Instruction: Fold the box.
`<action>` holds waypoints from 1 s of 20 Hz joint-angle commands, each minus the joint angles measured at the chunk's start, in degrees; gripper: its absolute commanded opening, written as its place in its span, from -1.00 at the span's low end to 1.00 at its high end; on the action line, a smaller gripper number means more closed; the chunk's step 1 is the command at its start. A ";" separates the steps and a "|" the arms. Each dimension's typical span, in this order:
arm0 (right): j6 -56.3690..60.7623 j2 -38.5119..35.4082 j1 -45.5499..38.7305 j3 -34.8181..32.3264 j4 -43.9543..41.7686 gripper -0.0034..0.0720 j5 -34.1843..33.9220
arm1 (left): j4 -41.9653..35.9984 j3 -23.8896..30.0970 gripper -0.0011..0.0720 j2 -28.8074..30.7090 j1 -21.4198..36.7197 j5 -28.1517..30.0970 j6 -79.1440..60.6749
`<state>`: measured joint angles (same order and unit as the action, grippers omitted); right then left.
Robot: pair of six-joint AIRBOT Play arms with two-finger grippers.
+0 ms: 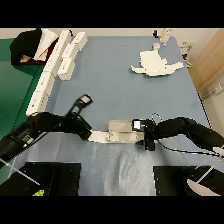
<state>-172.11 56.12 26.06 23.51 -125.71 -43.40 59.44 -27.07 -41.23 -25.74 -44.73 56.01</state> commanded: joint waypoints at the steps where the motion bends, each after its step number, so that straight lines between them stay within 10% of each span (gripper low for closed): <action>1: 0.04 0.00 0.04 -0.02 0.00 0.28 0.00 | 7.98 0.35 -0.94 5.16 11.13 -7.67 27.10; 6: 0.04 -0.02 0.04 -0.02 -0.02 0.28 0.00 | -1.75 4.55 -0.94 1.31 19.96 -11.41 25.77; 14: 0.04 0.00 0.04 -0.02 -0.02 0.28 0.00 | -25.66 7.78 -0.94 -13.03 8.20 2.67 11.39; 20: 0.04 0.00 0.04 -0.02 -0.02 0.28 0.00 | -29.09 5.75 -0.94 -13.68 5.01 -1.46 8.90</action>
<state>-172.09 56.12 26.06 23.51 -125.71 -43.40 32.67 -20.29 -54.24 -19.49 -44.03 66.39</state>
